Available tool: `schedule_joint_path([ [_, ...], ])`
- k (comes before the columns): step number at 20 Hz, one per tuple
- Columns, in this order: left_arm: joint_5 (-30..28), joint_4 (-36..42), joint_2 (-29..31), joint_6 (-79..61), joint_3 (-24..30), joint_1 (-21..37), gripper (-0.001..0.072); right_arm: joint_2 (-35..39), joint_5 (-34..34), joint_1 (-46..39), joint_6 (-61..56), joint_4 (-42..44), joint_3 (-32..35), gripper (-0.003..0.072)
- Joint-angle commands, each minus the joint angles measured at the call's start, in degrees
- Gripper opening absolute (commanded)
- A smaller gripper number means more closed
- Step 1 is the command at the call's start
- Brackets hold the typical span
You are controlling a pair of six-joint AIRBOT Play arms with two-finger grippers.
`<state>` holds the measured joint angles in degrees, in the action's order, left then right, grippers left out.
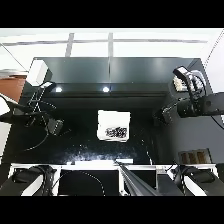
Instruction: Fold the box and place the chain.
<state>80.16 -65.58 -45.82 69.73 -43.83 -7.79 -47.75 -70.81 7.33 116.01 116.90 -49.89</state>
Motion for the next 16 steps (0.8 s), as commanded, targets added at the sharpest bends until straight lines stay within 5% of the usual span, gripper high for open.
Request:
schedule_joint_path([
  [1, -8.7, 9.2, 0.1, -21.4, 8.6, 5.0, 0.0710, 0.0, 0.0, 0.0, -2.6, 0.0, 0.0, 0.0695],
  [5, -18.7, 9.9, -2.3, -43.0, 12.7, 4.2, 0.0708, 0.0, -0.7, 0.0, -3.4, 0.0, 0.0, 0.0695],
  [10, -20.2, 16.9, -9.9, -69.4, 12.8, 0.4, 0.0707, 0.0, -0.9, 0.1, -4.9, 0.0, 0.0, 0.0694],
  [16, -27.1, 18.3, -14.9, -76.8, 12.7, -4.7, 0.0701, 0.0, -1.0, 0.1, -6.2, 0.0, 0.0, 0.0695],
])
